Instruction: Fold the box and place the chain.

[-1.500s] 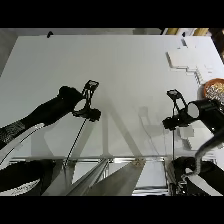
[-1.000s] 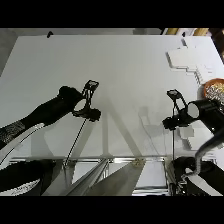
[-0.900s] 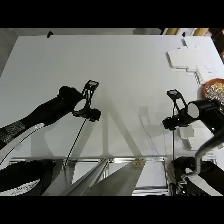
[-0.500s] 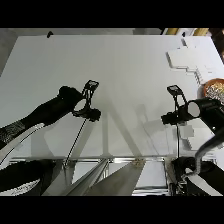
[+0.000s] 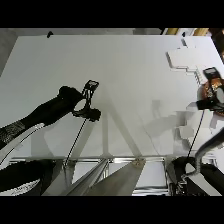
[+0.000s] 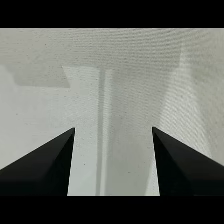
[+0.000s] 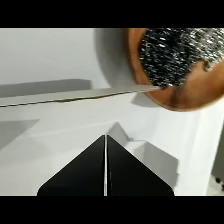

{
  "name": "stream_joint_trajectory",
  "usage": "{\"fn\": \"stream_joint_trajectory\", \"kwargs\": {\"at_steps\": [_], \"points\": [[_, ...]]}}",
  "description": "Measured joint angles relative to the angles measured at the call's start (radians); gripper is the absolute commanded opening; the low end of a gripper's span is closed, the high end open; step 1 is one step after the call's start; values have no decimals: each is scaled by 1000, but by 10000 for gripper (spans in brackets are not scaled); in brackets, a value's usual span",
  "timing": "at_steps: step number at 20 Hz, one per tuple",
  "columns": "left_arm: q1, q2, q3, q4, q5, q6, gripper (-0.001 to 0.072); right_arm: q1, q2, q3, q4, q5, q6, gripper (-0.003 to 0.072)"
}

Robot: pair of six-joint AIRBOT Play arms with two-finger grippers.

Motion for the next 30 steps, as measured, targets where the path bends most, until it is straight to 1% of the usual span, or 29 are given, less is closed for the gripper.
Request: {"fn": "stream_joint_trajectory", "kwargs": {"at_steps": [1,2,4,7,9,10,11,14,16,17,18,19,20,23,25,28,30], "points": [[0,0,0,0,0,0,531,-61,0,3,-17,-14,-3,519],[0,0,0,0,0,0,531,-114,-2,5,-27,-28,-4,674],[0,0,0,0,0,0,531,-211,-14,8,-35,-55,-22,671],[0,0,0,0,0,0,531,-317,-55,10,-35,-69,-63,666],[0,0,0,0,0,0,531,-386,-90,10,-26,-65,-112,632],[0,0,0,0,0,0,531,-420,-105,10,-14,-62,-141,572],[0,0,0,0,0,0,531,-457,-119,10,11,-60,-180,541],[0,0,0,0,0,0,531,-547,-156,10,94,-53,-302,528],[0,0,0,0,0,0,531,-583,-181,10,119,-49,-349,518],[0,0,0,0,0,0,531,-596,-194,10,131,-50,-372,475],[0,0,0,0,0,0,531,-605,-205,10,139,-52,-387,394],[0,0,0,0,0,0,531,-611,-213,10,145,-58,-395,372],[0,0,0,0,0,0,531,-615,-221,10,148,-62,-405,309],[0,0,0,0,0,0,531,-623,-242,10,153,-61,-420,187],[0,0,0,0,0,0,531,-624,-251,10,155,-51,-423,22],[0,0,0,0,0,0,531,-610,-254,10,170,-11,-425,15],[0,0,0,0,0,0,531,-570,-235,10,217,12,-426,15]]}}
